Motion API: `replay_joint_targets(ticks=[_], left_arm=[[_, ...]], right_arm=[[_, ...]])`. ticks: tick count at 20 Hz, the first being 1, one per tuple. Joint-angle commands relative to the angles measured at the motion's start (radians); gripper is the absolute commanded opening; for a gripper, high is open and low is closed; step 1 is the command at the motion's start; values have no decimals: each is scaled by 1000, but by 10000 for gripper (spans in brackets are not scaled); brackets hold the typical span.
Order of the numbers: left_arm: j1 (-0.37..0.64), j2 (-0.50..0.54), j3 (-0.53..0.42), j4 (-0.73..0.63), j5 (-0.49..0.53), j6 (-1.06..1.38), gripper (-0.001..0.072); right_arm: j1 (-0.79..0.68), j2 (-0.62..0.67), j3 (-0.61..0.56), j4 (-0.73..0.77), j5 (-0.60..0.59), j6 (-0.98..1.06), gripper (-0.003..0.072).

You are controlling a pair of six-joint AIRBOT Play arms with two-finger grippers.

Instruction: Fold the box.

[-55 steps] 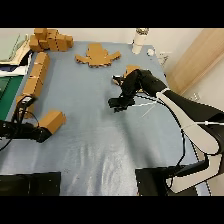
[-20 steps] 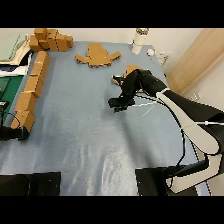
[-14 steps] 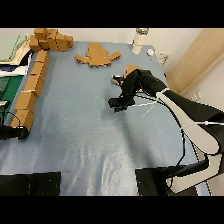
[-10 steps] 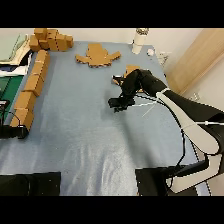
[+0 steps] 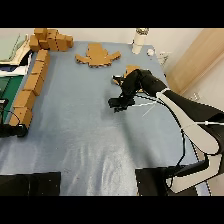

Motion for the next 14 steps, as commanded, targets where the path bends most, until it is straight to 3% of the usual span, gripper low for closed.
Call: replay_joint_targets(ticks=[1, 6, 14], left_arm=[[-1, -8, 0, 0, 2, -1, 696], [1, -22, 4, 13, -27, -1, 697], [1, -22, 150, 93, -322, -45, 697]], right_arm=[[0, 0, 1, 0, 0, 0, 5], [0, 0, 1, 0, 0, 0, 5], [0, 0, 1, 0, 0, 0, 6]])
